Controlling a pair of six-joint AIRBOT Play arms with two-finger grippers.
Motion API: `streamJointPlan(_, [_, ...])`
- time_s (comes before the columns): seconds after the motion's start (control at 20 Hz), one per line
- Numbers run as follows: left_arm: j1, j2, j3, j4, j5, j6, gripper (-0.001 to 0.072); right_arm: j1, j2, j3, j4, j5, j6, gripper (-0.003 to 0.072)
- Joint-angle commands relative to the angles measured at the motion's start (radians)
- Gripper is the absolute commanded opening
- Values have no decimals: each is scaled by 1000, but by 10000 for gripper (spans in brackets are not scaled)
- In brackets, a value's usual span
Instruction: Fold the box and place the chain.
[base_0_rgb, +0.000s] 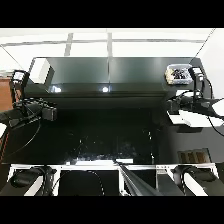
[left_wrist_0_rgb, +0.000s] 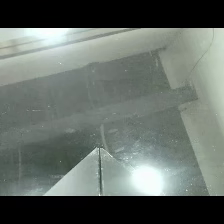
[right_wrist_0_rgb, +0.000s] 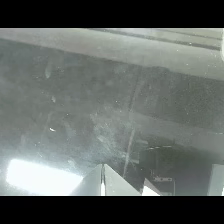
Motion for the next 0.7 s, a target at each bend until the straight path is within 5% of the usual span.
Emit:
streamJointPlan(0.0, [0,0,-1,0,0,0,26,1,0,0,0,0,0,11])
streamJointPlan(0.5, [0,1,-1,0,0,0,27,1,0,0,9,0,1,11])
streamJointPlan(0.65, [0,0,-1,0,0,0,27,2,0,0,135,-64,0,10])
